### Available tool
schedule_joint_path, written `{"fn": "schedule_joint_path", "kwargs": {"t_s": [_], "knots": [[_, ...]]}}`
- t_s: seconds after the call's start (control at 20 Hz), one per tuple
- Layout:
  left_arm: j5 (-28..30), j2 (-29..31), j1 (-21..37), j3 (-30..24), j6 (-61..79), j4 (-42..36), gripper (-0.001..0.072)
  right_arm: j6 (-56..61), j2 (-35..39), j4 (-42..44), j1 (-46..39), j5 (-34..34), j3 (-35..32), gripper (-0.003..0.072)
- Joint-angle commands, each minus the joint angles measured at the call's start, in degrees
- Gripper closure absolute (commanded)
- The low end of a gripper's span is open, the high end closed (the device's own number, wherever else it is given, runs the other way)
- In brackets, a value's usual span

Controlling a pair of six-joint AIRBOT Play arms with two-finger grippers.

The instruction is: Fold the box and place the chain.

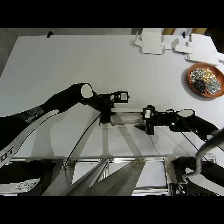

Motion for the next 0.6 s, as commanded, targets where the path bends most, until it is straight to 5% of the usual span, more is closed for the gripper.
{"fn": "schedule_joint_path", "kwargs": {"t_s": [0.0, 0.35, 0.4, 0.5, 0.55], "knots": [[0.02, -0.02, -0.04, -0.02, 0.02, -1.01, 0.0697, 0.02, 0.04, -0.04, -0.02, 0.11, 0.07, 0.0275], [0.57, 0.00, 0.00, -0.02, 0.00, -0.59, 0.0690, 0.02, 0.04, -0.07, -0.02, 0.11, 0.07, 0.0275], [0.02, 0.09, 0.00, -0.02, 0.00, -0.57, 0.0597, 0.02, 0.04, -0.07, 0.00, 0.11, 0.07, 0.0275], [-0.44, 0.37, 0.09, 0.00, -0.04, -0.57, 0.0228, 0.02, 0.04, -0.07, -0.02, 0.11, 0.07, 0.0275], [-0.42, 0.68, 0.13, 0.00, -0.07, -0.52, 0.0141, 0.02, 0.04, -0.07, -0.02, 0.11, 0.07, 0.0275]]}}
